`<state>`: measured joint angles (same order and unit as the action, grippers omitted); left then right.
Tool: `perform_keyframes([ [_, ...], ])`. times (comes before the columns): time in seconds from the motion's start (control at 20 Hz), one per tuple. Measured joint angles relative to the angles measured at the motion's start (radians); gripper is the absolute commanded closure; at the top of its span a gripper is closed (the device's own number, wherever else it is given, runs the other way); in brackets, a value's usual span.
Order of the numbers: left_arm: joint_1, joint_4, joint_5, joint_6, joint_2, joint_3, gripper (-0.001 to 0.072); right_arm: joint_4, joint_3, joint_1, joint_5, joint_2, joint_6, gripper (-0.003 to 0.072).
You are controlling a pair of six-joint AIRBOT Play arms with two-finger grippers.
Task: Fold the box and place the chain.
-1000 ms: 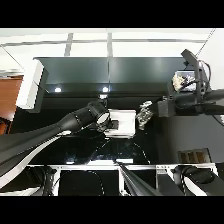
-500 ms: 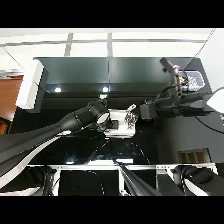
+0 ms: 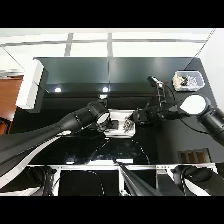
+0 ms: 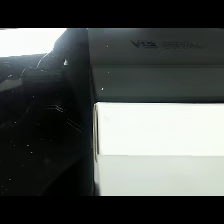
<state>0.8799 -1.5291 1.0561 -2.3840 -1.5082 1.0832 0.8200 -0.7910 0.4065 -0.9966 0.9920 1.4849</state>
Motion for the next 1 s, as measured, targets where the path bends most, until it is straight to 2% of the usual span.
perform_keyframes([
  [0.15, 0.000, 0.000, 0.000, 0.000, 0.000, 0.000, 0.0684, 0.026, 0.004, -0.021, -0.026, 0.007, 0.000, 0.0409],
  [0.45, -0.002, 0.000, -0.002, 0.000, 0.000, 0.000, 0.0683, 0.171, 0.005, -0.171, -0.154, -0.051, 0.000, 0.0409],
  [0.5, -0.003, 0.005, -0.005, 0.000, 0.000, 0.000, 0.0653, 0.188, 0.005, -0.188, -0.168, -0.063, -0.002, 0.0409],
  [0.55, -0.003, 0.010, -0.011, 0.000, 0.000, 0.000, 0.0442, 0.202, 0.005, -0.201, -0.185, -0.073, -0.006, 0.0409],
  [0.6, -0.004, 0.019, -0.013, -0.001, 0.002, 0.002, 0.0172, 0.213, 0.005, -0.210, -0.198, -0.080, -0.008, 0.0409],
  [0.65, -0.003, 0.028, -0.013, -0.002, 0.004, 0.006, 0.0131, 0.225, 0.005, -0.217, -0.212, -0.086, -0.011, 0.0409],
  [0.8, 0.005, 0.031, 0.006, 0.015, 0.037, 0.019, 0.0131, 0.245, 0.005, -0.227, -0.237, -0.094, -0.014, 0.0409],
  [1.0, 0.032, -0.075, 0.087, 0.080, 0.173, 0.008, 0.0131, 0.277, 0.005, -0.233, -0.262, -0.098, -0.016, 0.0410],
])
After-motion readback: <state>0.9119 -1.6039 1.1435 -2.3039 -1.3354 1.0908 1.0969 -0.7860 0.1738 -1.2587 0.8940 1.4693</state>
